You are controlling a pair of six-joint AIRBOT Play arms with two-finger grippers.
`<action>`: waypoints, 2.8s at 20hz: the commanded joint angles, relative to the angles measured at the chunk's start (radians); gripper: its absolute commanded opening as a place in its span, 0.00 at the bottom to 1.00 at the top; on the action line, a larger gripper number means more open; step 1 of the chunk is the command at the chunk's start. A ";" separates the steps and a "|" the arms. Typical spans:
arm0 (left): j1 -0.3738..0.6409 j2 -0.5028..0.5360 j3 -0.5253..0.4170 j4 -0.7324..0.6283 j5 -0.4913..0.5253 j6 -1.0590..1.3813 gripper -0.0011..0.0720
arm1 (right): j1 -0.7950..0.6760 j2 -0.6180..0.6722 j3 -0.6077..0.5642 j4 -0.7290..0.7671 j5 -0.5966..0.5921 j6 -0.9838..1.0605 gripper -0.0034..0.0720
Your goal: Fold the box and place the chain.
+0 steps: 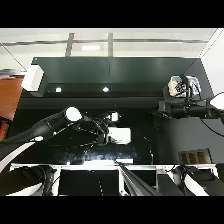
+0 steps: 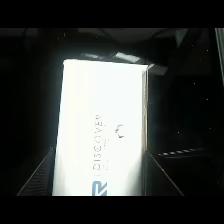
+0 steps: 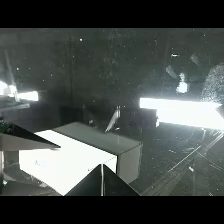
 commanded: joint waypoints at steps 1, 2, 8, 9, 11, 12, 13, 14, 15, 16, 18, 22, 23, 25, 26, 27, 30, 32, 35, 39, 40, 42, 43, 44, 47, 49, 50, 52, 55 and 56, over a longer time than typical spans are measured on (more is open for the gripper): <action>-0.003 -0.018 0.000 -0.001 0.008 -0.001 0.99 | 0.000 0.000 0.001 -0.005 0.000 0.000 0.07; -0.003 -0.021 0.000 0.000 0.011 -0.001 0.99 | 0.000 0.001 0.001 -0.005 0.000 0.000 0.07; -0.018 -0.068 0.000 0.022 0.013 -0.001 0.99 | 0.000 0.000 0.001 -0.006 -0.001 0.000 0.07; -0.027 -0.075 0.000 0.038 0.017 -0.011 0.99 | 0.000 0.001 0.001 -0.006 -0.001 0.000 0.07; -0.044 -0.088 0.000 0.068 0.057 -0.087 0.99 | 0.000 0.000 0.001 -0.006 -0.001 0.000 0.07; -0.049 -0.092 0.000 0.077 0.072 -0.115 0.98 | 0.000 0.000 0.001 -0.006 0.000 0.000 0.07; -0.050 -0.093 0.000 0.078 0.075 -0.122 0.98 | 0.000 0.000 0.001 -0.006 0.000 0.000 0.07; -0.050 -0.093 0.000 0.079 0.074 -0.127 0.98 | 0.000 0.000 0.001 -0.006 -0.001 0.000 0.07; -0.050 -0.093 0.000 0.079 0.074 -0.130 0.98 | 0.000 0.000 0.000 -0.006 -0.001 0.000 0.07; -0.050 -0.093 0.000 0.079 0.074 -0.132 0.96 | 0.000 0.000 0.000 -0.006 -0.001 0.000 0.07; -0.050 -0.092 0.000 0.079 0.071 -0.146 0.83 | 0.000 0.000 0.001 -0.006 -0.001 0.000 0.07; -0.033 -0.067 0.050 0.262 0.009 -0.464 0.62 | 0.000 0.000 0.000 -0.006 0.000 0.000 0.07; -0.021 -0.054 0.069 0.347 -0.028 -0.551 0.60 | 0.000 0.000 0.000 -0.006 0.000 -0.001 0.07; 0.021 -0.011 0.095 0.505 -0.113 -0.684 0.56 | 0.000 0.000 0.001 -0.006 0.000 -0.009 0.07; 0.057 0.023 0.095 0.557 -0.152 -0.728 0.56 | 0.000 0.000 0.001 -0.006 0.000 -0.016 0.07; 0.103 0.060 0.095 0.600 -0.205 -0.768 0.56 | 0.000 0.000 0.001 -0.006 -0.001 -0.019 0.07; 0.287 0.170 0.085 0.698 -0.322 -0.868 0.56 | 0.000 0.000 0.001 -0.006 -0.002 -0.043 0.07; 0.456 0.242 0.064 0.739 -0.367 -0.896 0.56 | 0.000 0.000 0.001 -0.006 -0.009 -0.057 0.07; 0.781 0.309 0.028 0.740 -0.376 -0.916 0.56 | 0.000 0.000 0.001 -0.006 -0.026 -0.080 0.07; 1.180 0.280 0.029 0.656 -0.295 -0.947 0.57 | 0.002 0.000 0.000 -0.006 -0.054 -0.094 0.07; 1.245 0.262 0.033 0.636 -0.276 -0.947 0.57 | 0.002 0.000 0.000 -0.006 -0.058 -0.094 0.07; 1.326 0.212 0.046 0.616 -0.232 -0.937 0.57 | 0.002 0.000 0.000 -0.006 -0.069 -0.098 0.07; 1.340 0.179 0.059 0.622 -0.202 -0.928 0.57 | 0.002 0.000 0.000 -0.006 -0.071 -0.097 0.07; 1.343 0.142 0.075 0.621 -0.170 -0.904 0.57 | 0.002 0.000 0.000 -0.006 -0.072 -0.097 0.07; 1.343 0.031 0.142 0.621 -0.067 -0.885 0.57 | 0.002 0.000 0.000 -0.006 -0.068 -0.097 0.07; 1.342 -0.048 0.219 0.619 -0.050 -0.866 0.57 | 0.002 0.000 0.000 -0.006 -0.069 -0.097 0.07; 1.339 -0.085 0.261 0.615 -0.050 -0.856 0.57 | 0.002 0.000 0.000 -0.006 -0.071 -0.097 0.07; 1.337 -0.145 0.328 0.591 -0.043 -0.850 0.57 | 0.002 0.000 0.000 -0.006 -0.073 -0.097 0.07; 1.323 -0.198 0.365 0.479 -0.058 -0.707 0.57 | 0.002 0.000 0.000 -0.006 -0.084 -0.097 0.07; 1.313 -0.206 0.365 0.474 -0.052 -0.667 0.57 | 0.002 0.000 0.000 -0.006 -0.093 -0.097 0.07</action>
